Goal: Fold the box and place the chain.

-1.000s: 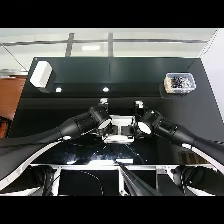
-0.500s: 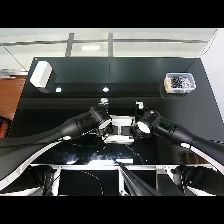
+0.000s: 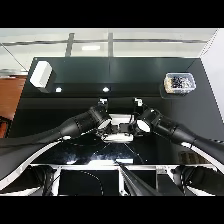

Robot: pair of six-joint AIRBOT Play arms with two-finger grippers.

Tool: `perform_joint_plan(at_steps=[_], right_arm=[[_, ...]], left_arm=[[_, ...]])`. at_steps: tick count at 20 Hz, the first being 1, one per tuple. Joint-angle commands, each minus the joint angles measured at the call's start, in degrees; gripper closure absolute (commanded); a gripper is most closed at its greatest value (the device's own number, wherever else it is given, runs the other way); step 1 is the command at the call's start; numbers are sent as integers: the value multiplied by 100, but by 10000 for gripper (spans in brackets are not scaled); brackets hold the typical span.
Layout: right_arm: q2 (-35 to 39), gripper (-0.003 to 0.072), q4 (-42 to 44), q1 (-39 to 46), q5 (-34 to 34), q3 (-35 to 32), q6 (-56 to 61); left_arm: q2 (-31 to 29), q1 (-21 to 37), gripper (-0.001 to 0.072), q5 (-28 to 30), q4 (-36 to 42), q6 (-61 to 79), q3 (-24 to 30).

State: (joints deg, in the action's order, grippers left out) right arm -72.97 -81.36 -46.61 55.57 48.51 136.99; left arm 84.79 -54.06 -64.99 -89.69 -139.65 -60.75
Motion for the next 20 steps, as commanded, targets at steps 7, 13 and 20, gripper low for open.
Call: perform_joint_plan(at_steps=[7, 13, 20], right_arm=[[1255, 367, -643, 96, 1222, 138, -1185], [2575, 367, -2889, 1272, 2111, 129, -2020], [1888, -34, -2717, 4531, -629, -586, -2194]], left_arm=[[4, 0, 684, -2, 15, 15, -2], [4, 0, 684, -2, 17, 15, -2], [4, 0, 684, 2, 15, 13, -2]])
